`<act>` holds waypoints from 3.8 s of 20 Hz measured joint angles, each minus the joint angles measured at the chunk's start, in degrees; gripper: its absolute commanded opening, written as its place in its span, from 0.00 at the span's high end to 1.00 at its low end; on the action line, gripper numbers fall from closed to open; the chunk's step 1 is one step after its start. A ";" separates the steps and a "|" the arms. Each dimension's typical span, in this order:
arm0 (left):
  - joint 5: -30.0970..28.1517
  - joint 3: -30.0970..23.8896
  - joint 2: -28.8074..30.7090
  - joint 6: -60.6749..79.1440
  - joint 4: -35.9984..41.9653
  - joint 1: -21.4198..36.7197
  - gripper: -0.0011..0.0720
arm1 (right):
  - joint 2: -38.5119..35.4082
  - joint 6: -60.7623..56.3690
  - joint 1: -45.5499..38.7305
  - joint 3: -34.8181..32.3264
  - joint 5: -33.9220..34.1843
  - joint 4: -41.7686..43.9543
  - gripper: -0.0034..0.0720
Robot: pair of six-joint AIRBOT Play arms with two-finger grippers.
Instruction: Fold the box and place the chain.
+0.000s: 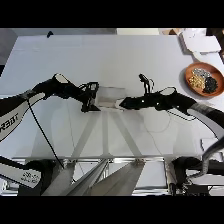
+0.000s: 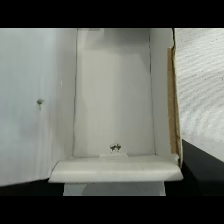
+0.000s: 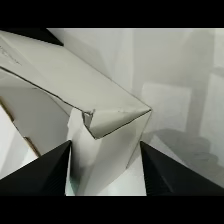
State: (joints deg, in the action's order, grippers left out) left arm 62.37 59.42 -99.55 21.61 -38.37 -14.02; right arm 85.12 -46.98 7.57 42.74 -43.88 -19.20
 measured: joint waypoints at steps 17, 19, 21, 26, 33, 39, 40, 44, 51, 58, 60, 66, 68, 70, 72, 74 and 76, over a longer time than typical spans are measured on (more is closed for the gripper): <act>0.00 0.00 0.00 0.00 0.00 0.00 0.53 | -4.11 -33.27 10.95 4.74 12.31 -35.45 0.25; 0.00 0.00 0.00 0.00 0.00 0.00 0.53 | -4.11 -38.80 12.11 5.42 13.51 -41.05 0.27; 0.00 0.00 0.00 0.00 0.02 0.00 0.53 | -4.11 -43.43 13.29 6.36 14.03 -46.27 0.27; 0.00 0.00 0.00 0.02 0.02 0.00 0.53 | -4.11 -51.25 14.95 9.73 10.95 -54.73 0.27; 0.00 0.00 0.00 0.02 0.00 0.00 0.53 | -2.34 -59.58 16.74 13.97 3.19 -63.78 0.27; 0.00 0.00 0.00 0.00 0.02 0.00 0.53 | 2.40 -65.94 18.45 20.20 -3.80 -70.03 0.27; 0.00 0.00 0.00 0.00 0.02 0.00 0.53 | 2.95 -67.32 18.78 20.81 -4.57 -71.38 0.27; 0.00 0.00 0.00 0.00 0.02 0.00 0.53 | 4.46 -70.86 19.67 21.99 -7.28 -74.88 0.27; 0.00 0.00 0.00 -0.04 0.04 0.00 0.53 | 5.11 -75.76 20.15 23.80 -8.87 -76.26 0.27; 0.00 0.00 0.00 0.00 0.04 0.00 0.53 | 6.69 -79.73 22.08 24.26 -4.39 -76.22 0.36; 0.00 0.00 0.00 0.07 0.02 0.00 0.53 | 7.56 -80.21 22.56 24.26 -3.74 -76.24 0.36; 0.00 0.00 0.00 0.00 0.02 0.00 0.53 | 8.68 -83.69 23.10 24.28 -3.37 -77.40 0.44; 0.00 0.00 0.00 -0.15 0.04 0.00 0.53 | 8.96 -85.29 23.15 24.30 -3.61 -77.83 0.55; 0.00 0.00 0.00 -0.33 0.11 0.00 0.53 | 9.57 -87.01 23.21 24.39 -4.46 -78.25 0.67; 0.00 0.00 0.00 -0.20 0.11 0.00 0.53 | 10.19 -88.15 23.37 24.39 -5.20 -78.53 0.86; 0.00 0.00 0.00 -0.13 0.11 0.00 0.53 | 10.47 -88.76 23.47 24.46 -5.57 -78.97 0.94; 0.00 0.00 0.00 -0.07 0.11 0.00 0.53 | 10.71 -89.20 23.47 24.68 -5.88 -79.28 0.93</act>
State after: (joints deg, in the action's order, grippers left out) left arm 62.37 59.42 -99.55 21.54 -38.26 -14.02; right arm 95.83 -136.18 31.05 67.42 -49.76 -98.48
